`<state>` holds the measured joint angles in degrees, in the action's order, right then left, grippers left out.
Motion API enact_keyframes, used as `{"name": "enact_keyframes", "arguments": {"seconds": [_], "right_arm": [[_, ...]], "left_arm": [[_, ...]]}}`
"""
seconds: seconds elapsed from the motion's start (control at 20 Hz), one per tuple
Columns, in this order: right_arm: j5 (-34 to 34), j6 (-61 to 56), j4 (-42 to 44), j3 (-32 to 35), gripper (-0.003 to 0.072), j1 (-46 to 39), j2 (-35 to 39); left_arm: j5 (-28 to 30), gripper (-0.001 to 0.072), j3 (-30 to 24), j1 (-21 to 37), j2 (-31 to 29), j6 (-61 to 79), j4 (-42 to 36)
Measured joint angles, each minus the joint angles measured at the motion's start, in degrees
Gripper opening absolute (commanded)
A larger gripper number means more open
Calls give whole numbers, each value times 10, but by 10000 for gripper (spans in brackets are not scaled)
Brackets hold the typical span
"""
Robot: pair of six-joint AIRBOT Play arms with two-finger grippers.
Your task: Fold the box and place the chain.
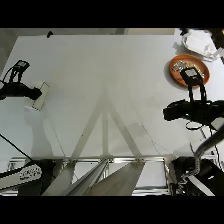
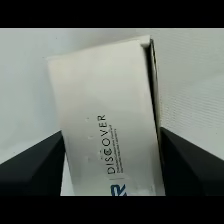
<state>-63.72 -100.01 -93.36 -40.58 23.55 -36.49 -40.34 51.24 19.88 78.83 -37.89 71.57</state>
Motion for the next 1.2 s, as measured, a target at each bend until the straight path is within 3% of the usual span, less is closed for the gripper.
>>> {"name": "enact_keyframes", "arguments": {"seconds": [0.2,0.5,0.55,0.6,0.65,0.7,0.75,0.85,1.05,1.2], "right_arm": [[0,0,1,0,16,0,0],[0,-1,4,0,16,0,0],[0,-2,4,0,16,0,0],[0,-2,4,0,16,0,0],[0,-2,4,0,16,0,0],[0,-2,4,0,16,0,0],[0,-2,4,0,16,0,0],[0,-2,4,0,16,0,0],[0,-2,4,0,16,0,0],[0,-2,4,0,16,0,0]], "left_arm": [[0,196,0,0,0,0,-1],[-4,184,0,0,0,0,-1],[-4,112,0,0,0,0,-1],[-6,85,0,0,0,-1,-1],[-7,214,0,0,0,-1,-1],[-9,390,0,0,-1,-1,-1],[-12,481,0,0,-2,-1,-1],[-17,513,0,0,-5,-1,0],[-24,686,0,0,-27,-1,-1],[-35,685,0,0,-52,-1,-1]]}}
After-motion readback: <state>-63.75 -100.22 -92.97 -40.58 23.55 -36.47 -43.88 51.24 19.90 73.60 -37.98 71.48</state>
